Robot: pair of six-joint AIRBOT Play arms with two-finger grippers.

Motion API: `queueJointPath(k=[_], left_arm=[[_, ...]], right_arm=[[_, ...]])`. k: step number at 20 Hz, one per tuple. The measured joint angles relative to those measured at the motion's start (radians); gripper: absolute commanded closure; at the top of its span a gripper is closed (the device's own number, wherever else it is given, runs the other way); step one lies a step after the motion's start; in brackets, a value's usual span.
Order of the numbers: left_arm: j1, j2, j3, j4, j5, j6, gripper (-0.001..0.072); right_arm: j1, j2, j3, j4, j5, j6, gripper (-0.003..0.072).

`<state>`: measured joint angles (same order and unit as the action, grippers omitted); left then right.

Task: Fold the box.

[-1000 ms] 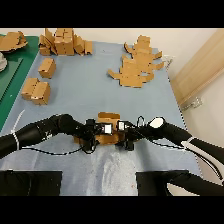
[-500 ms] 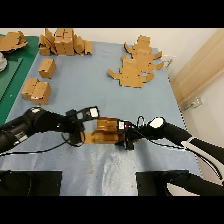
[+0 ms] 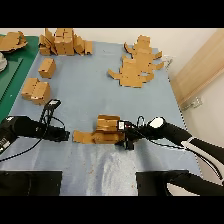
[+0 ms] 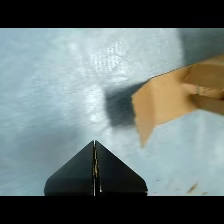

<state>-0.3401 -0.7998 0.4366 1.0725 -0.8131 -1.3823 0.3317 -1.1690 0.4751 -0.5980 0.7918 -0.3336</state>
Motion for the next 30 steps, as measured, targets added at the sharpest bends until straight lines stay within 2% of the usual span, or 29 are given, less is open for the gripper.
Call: queueJointPath(k=[5,9,15,19,26,30], left_arm=[[0.027,-0.148,-0.034,-0.326,0.076,0.142,0.0699],[-0.011,-0.213,-0.04,-0.451,0.121,0.189,0.0699],[-0.079,-0.238,-0.04,-0.599,0.168,0.244,0.0699],[-0.085,-0.237,-0.04,-0.619,0.17,0.255,0.0699],[-0.036,-0.225,-0.04,-0.439,0.143,0.057,0.0699],[-0.032,-0.224,-0.04,-0.41,0.131,-0.009,0.0699]], right_arm=[[0.0,0.0,0.0,0.0,0.0,0.0,0.0217],[0.0,0.0,0.0,0.0,0.001,0.0,0.0217],[0.0,0.0,0.0,0.0,0.001,0.0,0.0217],[0.0,0.0,0.0,0.0,0.001,0.0,0.0218],[0.0,0.0,0.0,0.0,0.001,0.0,0.0218],[0.0,0.0,0.0,0.0,0.001,0.0,0.0218]])
